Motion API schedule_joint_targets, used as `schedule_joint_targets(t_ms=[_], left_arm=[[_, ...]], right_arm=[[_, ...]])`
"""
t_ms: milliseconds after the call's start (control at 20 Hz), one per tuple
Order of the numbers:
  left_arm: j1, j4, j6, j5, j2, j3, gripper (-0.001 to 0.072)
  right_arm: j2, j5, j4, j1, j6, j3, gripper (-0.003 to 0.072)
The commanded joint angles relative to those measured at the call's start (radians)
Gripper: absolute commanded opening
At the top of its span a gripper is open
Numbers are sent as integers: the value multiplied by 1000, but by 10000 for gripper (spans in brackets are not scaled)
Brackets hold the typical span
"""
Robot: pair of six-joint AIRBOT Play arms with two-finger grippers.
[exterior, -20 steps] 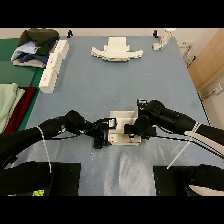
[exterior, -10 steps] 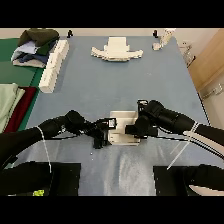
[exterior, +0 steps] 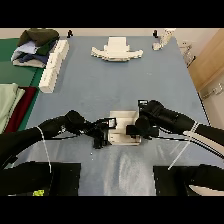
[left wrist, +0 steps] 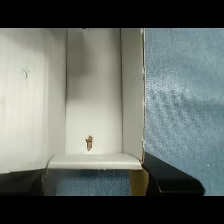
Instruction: Fold the box.
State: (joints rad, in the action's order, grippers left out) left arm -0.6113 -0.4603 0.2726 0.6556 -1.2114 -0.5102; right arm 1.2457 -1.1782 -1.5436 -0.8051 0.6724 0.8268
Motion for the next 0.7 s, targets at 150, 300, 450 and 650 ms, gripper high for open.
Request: schedule_joint_targets(t_ms=[150, 300, 450, 650], left_arm=[[0, 0, -1, 0, -1, -1, 499], [0, 0, -1, 0, -1, -1, 499], [0, 0, -1, 0, -1, -1, 499], [0, 0, -1, 0, -1, -1, 499]], right_arm=[[-13, -2, 130, -87, -5, 1, 321], [-13, 2, 125, -87, -9, 1, 239], [-13, 4, 118, -87, -8, 1, 10], [-13, 3, 92, -87, -8, 1, 409]])
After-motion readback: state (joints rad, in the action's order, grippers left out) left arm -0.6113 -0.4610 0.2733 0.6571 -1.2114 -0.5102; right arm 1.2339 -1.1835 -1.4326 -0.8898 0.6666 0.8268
